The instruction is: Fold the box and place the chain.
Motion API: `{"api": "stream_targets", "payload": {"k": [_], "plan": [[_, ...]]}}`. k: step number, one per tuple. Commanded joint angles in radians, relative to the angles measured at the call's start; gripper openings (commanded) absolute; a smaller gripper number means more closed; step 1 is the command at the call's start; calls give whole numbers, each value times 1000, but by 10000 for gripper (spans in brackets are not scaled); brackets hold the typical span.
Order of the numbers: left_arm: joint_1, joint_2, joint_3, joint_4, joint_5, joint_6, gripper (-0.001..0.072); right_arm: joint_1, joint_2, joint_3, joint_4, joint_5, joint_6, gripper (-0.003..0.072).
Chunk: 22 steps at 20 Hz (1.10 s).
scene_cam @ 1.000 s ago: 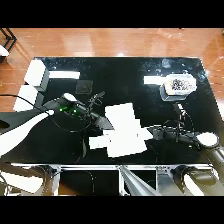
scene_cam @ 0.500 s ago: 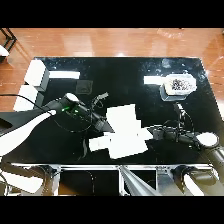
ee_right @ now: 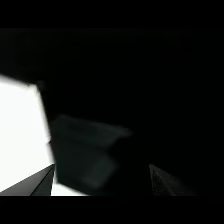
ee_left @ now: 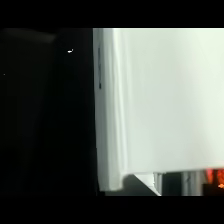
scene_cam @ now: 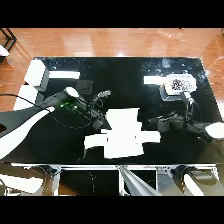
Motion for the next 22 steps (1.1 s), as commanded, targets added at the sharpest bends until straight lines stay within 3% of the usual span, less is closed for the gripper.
{"api": "stream_targets", "payload": {"k": [1,5,7,9,10,13,16,22], "plan": [[-34,104,21,175,115,0,16,-20,1,178,-331,87,0,699],[-127,282,-103,188,414,64,15,-20,1,218,-414,37,0,699],[-159,368,-224,52,531,200,18,-19,1,217,-369,31,1,699],[-150,393,-327,-114,558,401,19,-19,0,212,-312,66,-18,699],[-144,391,-357,-135,562,484,19,-19,0,202,-290,102,-71,699],[-143,377,-381,-88,630,621,20,-2,-2,144,-254,196,-265,699],[-136,357,-377,-80,732,613,21,73,-5,62,-225,196,-362,699],[-127,317,-351,-27,714,548,23,234,-5,-31,-230,84,-405,699]]}}
